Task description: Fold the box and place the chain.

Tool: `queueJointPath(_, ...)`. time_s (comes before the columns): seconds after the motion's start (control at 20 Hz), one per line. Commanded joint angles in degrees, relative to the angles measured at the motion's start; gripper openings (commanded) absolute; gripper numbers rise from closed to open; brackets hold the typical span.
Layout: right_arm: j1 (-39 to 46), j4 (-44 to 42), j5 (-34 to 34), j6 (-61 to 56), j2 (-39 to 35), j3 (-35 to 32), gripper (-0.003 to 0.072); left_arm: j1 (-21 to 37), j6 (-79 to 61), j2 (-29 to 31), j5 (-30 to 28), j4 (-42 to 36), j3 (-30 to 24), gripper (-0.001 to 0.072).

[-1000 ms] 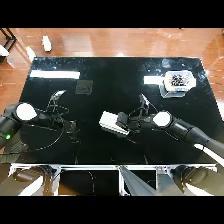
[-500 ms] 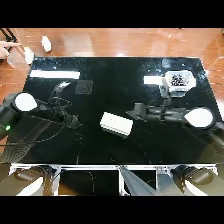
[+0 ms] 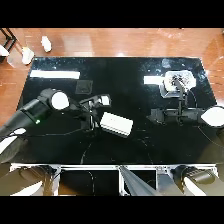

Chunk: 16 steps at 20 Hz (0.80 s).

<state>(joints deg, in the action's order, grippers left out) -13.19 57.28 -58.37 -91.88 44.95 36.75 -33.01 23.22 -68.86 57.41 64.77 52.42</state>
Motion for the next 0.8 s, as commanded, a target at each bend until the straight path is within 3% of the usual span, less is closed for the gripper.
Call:
queueJointPath(0.0, 0.6, 4.7, -1.8, 0.0, -0.1, 0.0, 0.0021, -2.7, -31.8, -1.1, -4.5, -12.1, 0.6, 0.0638)
queueJointPath(0.1, 0.6, 5.7, -1.7, 0.0, -0.1, 0.0, 0.0021, -2.7, -40.8, -1.9, -4.7, -17.5, 0.6, 0.0627)
queueJointPath(0.35, 0.6, 6.9, -0.3, 0.0, -0.1, 0.0, 0.0021, -2.2, -40.4, -6.3, -6.4, -25.2, 0.9, 0.0626)
queueJointPath(0.75, 0.6, 6.9, 0.4, 0.0, -0.1, 0.0, 0.0021, -1.6, -35.7, -10.6, -3.1, -21.3, 3.8, 0.0625)
